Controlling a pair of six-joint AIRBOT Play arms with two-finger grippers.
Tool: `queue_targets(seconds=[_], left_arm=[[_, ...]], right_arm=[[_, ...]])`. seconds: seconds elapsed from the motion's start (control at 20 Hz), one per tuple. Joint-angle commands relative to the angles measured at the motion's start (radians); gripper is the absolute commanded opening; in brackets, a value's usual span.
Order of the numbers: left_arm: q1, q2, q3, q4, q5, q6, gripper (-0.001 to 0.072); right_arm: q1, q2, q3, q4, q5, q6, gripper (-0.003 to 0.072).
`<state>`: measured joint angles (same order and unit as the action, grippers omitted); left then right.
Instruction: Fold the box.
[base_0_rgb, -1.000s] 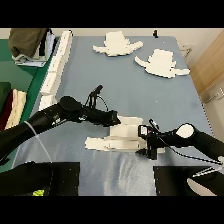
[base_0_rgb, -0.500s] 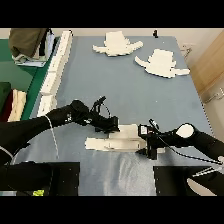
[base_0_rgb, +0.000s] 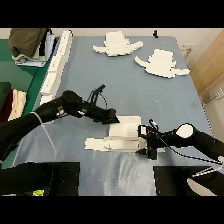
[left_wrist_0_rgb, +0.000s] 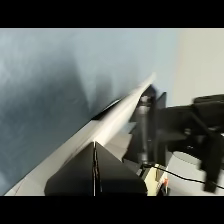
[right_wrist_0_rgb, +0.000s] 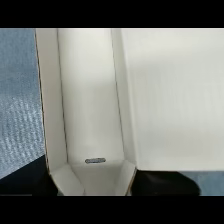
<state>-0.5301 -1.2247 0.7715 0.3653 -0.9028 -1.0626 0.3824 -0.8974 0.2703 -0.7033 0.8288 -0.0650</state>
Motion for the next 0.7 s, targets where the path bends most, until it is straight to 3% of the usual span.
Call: queue_targets(seconds=[0.0,0.15,0.2,0.25,0.3,0.45,0.65], left_arm=[[0.108,0.155,0.025,0.055,-0.143,0.127,0.0018],[0.19,0.274,0.025,0.277,-0.224,0.14,0.0022],[0.198,0.3,0.025,0.35,-0.244,0.167,0.0217],[0.199,0.32,0.025,0.426,-0.257,0.192,0.0566],[0.199,0.33,0.025,0.47,-0.262,0.206,0.0674],[0.194,0.334,0.021,0.525,-0.303,0.428,0.0675],[0.209,0.333,-0.058,0.494,-0.246,0.709,0.0678]], right_arm=[[0.0,0.001,0.0,0.0,0.0,0.002,0.0507],[0.0,0.001,0.0,0.0,0.001,0.002,0.0507],[0.0,0.001,0.0,0.0,0.0,0.002,0.0507],[0.0,0.001,0.0,0.0,0.001,0.001,0.0507],[0.0,0.001,0.0,0.0,0.001,0.001,0.0507],[0.0,0.001,0.0,0.0,0.001,0.002,0.0507],[0.0,0.001,0.0,0.0,0.001,0.002,0.0507]])
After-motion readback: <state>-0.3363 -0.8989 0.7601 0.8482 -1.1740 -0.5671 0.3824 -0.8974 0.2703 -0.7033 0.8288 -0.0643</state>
